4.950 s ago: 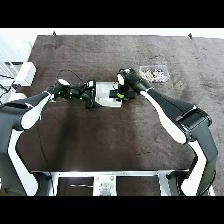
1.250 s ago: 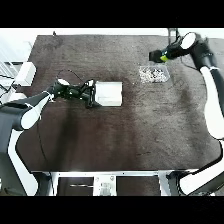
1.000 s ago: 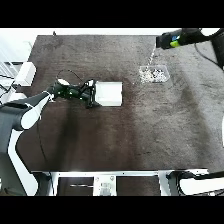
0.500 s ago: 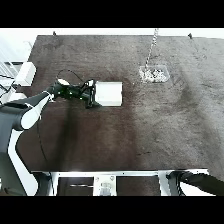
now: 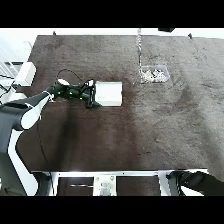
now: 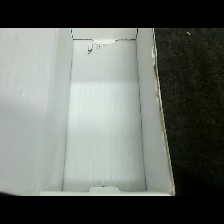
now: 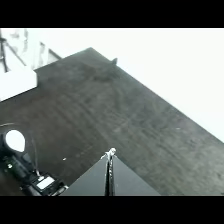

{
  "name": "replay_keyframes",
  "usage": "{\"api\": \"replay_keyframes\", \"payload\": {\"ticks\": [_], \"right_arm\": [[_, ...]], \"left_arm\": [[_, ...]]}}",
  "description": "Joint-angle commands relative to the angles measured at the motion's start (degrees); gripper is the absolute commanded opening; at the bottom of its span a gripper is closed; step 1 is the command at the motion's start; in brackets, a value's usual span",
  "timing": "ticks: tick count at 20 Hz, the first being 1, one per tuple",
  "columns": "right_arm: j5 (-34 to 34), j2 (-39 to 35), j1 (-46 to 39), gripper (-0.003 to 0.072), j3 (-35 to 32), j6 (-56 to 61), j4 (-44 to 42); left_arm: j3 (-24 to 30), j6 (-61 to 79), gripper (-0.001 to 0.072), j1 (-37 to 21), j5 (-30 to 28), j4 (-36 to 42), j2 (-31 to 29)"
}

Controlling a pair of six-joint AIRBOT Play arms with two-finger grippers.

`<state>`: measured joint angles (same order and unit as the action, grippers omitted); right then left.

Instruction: Fold the box and place the chain.

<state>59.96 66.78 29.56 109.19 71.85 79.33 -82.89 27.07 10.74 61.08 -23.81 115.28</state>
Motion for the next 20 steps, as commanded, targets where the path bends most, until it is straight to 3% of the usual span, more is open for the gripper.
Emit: {"api": "replay_keyframes", "payload": {"ticks": [1,4,8,14,20], "right_arm": [[-0.35,0.7,1.86,0.0011,-2.38,1.42,0.13],[-1.25,1.57,1.9,0.0011,-8.33,3.17,-1.27],[-8.59,3.28,1.88,0.0011,-18.27,4.7,-2.49],[-11.89,8.2,1.88,0.0011,-24.81,6.6,-6.51],[-24.57,18.64,1.84,0.001,-33.57,7.08,-7.06]], "left_arm": [[0.0,-0.07,0.0468,0.02,0.0,0.0,0.02],[0.0,-0.07,0.0468,0.02,0.0,0.0,0.02],[0.0,-0.07,0.0469,0.02,0.0,0.0,0.02],[0.0,-0.07,0.0469,0.02,-0.04,0.0,0.02],[0.0,-0.07,0.0469,0.02,-0.04,0.0,0.02]]}}
